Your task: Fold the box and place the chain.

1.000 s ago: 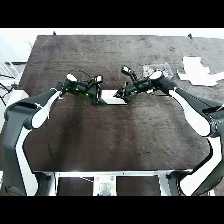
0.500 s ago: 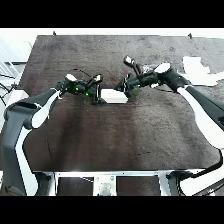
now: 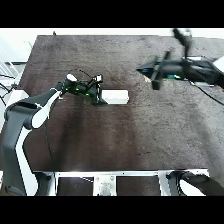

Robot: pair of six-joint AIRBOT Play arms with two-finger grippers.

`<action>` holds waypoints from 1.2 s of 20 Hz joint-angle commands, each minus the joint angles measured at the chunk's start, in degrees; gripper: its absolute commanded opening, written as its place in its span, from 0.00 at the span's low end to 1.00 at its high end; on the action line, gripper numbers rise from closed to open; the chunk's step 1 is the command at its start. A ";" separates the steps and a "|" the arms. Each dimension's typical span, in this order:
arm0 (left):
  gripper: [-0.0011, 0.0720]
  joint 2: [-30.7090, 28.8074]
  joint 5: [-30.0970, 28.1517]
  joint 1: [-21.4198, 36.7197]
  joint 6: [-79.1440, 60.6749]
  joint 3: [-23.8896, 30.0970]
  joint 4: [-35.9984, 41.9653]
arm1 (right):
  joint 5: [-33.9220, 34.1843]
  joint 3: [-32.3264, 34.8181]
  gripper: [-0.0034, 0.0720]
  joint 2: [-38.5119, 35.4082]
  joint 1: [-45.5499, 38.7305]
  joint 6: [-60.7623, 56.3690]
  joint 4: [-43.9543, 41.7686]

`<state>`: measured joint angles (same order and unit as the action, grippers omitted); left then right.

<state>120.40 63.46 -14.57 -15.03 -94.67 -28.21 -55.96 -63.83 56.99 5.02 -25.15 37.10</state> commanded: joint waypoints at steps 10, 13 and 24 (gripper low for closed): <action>0.04 -0.02 1.55 0.02 1.38 -0.02 0.55 | 12.02 39.41 0.07 -28.68 -15.28 -5.09 3.41; 0.04 -0.11 2.23 0.02 4.87 -0.44 0.63 | 13.09 39.58 0.07 -28.70 -15.28 -5.07 2.78; 0.03 -18.16 -23.54 6.25 22.97 -0.52 -0.28 | 15.10 39.60 0.07 -28.70 -15.30 -5.09 2.69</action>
